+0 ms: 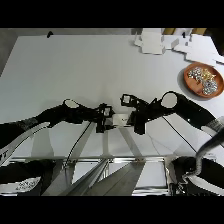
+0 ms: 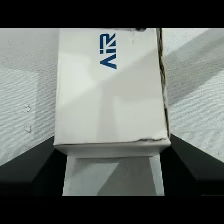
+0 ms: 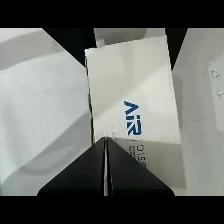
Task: Fold the box and place the chain.
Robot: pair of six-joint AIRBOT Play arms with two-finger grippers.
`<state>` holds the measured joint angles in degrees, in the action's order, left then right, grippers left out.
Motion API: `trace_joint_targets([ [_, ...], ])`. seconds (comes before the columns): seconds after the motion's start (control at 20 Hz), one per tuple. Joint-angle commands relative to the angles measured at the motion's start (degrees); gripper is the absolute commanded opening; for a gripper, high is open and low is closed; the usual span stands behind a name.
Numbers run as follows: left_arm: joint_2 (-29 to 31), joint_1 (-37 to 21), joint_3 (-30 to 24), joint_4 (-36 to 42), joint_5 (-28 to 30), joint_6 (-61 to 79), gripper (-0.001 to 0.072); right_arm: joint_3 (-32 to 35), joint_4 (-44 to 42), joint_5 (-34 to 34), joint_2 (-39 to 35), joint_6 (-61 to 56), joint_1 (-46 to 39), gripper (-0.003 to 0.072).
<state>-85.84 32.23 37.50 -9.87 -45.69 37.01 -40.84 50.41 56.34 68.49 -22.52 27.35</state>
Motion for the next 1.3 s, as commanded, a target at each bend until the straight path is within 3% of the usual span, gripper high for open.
trace_joint_targets([
  [0.0,0.02,0.00,-0.02,-0.02,0.00,0.02,0.0136,0.94,0.61,-2.58,0.04,-0.13,0.07,0.0023],
  [0.35,0.02,0.00,-0.02,-0.02,0.00,0.02,0.0136,1.79,0.81,-3.76,-0.48,-0.17,0.07,0.0023],
  [0.7,0.02,0.00,-0.02,-0.02,0.00,0.02,0.0136,1.40,2.43,-1.86,-9.66,-6.97,-7.13,0.0024],
  [0.85,0.02,0.00,-0.02,-0.02,0.00,0.02,0.0136,1.46,10.10,0.63,-13.81,-20.31,-14.49,0.0023],
  [1.05,0.02,0.00,-0.02,-0.02,0.00,0.02,0.0136,2.29,35.65,6.03,-13.88,-52.48,-21.68,0.0022],
  [1.25,0.02,0.00,-0.02,-0.02,0.00,0.02,0.0136,4.92,39.36,12.39,-13.86,-62.07,-29.49,0.0022],
])
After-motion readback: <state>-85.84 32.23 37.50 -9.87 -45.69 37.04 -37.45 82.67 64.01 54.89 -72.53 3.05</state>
